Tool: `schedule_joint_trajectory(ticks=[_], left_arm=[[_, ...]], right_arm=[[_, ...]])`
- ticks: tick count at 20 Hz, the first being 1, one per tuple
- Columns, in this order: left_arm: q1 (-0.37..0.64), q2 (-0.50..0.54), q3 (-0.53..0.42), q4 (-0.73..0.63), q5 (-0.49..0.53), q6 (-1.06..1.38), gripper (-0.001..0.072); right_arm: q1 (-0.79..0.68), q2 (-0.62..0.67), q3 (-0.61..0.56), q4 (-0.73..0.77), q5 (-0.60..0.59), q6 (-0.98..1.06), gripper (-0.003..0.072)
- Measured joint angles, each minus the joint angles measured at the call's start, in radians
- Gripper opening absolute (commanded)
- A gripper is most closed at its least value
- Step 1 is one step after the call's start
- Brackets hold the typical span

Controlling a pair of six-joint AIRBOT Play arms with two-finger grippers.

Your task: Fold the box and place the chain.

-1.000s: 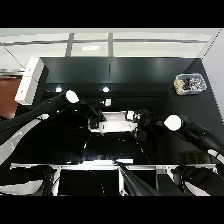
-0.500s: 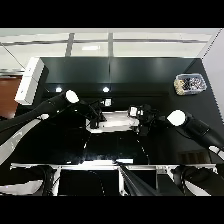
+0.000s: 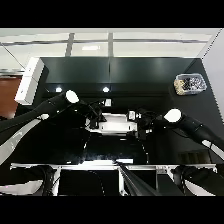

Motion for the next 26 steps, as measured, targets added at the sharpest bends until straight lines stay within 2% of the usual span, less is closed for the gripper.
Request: schedule_joint_trajectory(ticks=[6,23,24,25,26], left_arm=[[0.000,0.000,0.000,-0.005,0.000,-0.002,0.0027],[0.000,0.000,0.000,-0.010,0.001,-0.003,0.0027],[0.000,0.000,0.000,-0.010,0.001,-0.003,0.0027],[0.000,0.000,0.000,-0.010,0.000,-0.003,0.0027],[0.000,0.000,0.000,-0.010,0.000,-0.003,0.0028]], right_arm=[[0.000,-0.057,-0.006,0.007,-0.010,-0.060,0.0710],[-0.015,-0.105,-0.006,0.020,-0.014,-0.090,0.0708],[-0.015,-0.107,-0.006,0.021,-0.013,-0.091,0.0632],[-0.015,-0.109,-0.006,0.021,-0.013,-0.091,0.0591],[-0.015,-0.111,-0.006,0.021,-0.012,-0.092,0.0592]])
